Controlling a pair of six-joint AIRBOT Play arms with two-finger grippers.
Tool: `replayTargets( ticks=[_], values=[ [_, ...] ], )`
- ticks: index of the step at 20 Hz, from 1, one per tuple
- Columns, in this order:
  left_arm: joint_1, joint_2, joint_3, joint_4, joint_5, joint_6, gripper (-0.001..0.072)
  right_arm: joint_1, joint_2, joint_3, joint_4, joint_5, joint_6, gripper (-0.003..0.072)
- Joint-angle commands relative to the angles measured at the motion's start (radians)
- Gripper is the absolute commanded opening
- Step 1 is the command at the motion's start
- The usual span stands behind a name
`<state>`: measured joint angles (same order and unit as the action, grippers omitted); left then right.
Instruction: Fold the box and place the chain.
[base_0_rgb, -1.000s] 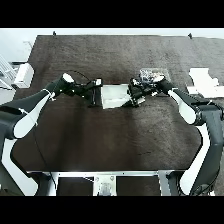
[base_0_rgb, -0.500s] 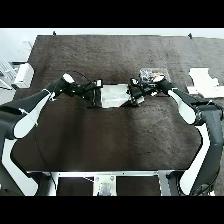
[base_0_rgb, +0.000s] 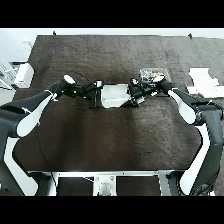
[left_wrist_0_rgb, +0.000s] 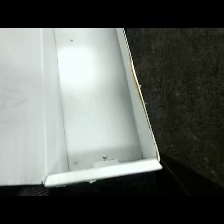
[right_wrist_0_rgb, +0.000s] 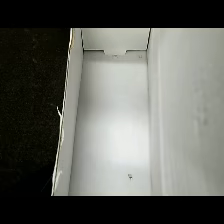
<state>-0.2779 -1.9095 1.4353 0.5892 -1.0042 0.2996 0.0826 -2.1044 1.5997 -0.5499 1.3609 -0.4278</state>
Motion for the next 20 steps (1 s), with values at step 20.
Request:
replayTargets(
  ticks=[20],
  values=[
    [0.048,-0.072,0.000,-0.201,0.049,0.147,0.0720,0.000,0.000,0.000,0.000,0.001,0.000,0.0444]
  ],
)
